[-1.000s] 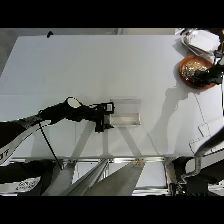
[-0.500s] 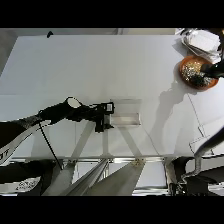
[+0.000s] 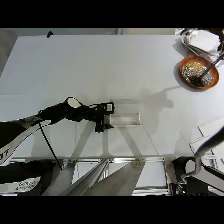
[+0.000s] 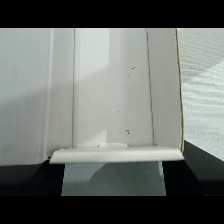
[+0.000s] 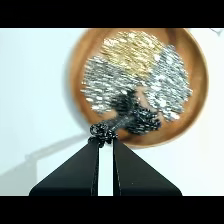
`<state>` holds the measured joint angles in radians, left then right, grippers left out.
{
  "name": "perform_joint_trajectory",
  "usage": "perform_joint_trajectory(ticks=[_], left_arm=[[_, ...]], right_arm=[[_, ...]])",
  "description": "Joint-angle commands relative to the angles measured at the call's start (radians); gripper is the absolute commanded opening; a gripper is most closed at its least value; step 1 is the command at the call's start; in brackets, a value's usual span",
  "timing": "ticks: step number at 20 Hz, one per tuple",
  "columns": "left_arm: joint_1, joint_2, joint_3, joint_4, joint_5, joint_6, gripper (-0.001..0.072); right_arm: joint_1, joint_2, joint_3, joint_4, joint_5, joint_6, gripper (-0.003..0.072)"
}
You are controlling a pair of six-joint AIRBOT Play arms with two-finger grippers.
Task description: Fold the box and place the chain.
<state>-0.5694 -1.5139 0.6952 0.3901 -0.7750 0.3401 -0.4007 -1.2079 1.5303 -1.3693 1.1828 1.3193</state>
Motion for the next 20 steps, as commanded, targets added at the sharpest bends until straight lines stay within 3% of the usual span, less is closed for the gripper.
perform_joint_trajectory(ticks=[1,10,15,20], left_arm=[[0.000,0.001,0.000,0.000,0.000,0.000,0.0210],[0.000,0.001,0.000,0.000,0.000,0.000,0.0210],[0.000,0.001,0.000,0.000,0.000,0.000,0.0210],[0.000,0.001,0.000,0.000,0.000,0.000,0.0210]], right_arm=[[0.001,0.166,0.001,0.177,0.097,-0.053,0.0014],[0.009,0.437,0.001,0.421,0.264,-0.071,0.0014],[0.228,0.466,0.000,0.478,0.330,-0.071,0.0014],[0.417,0.462,0.000,0.467,0.322,-0.060,0.0014]])
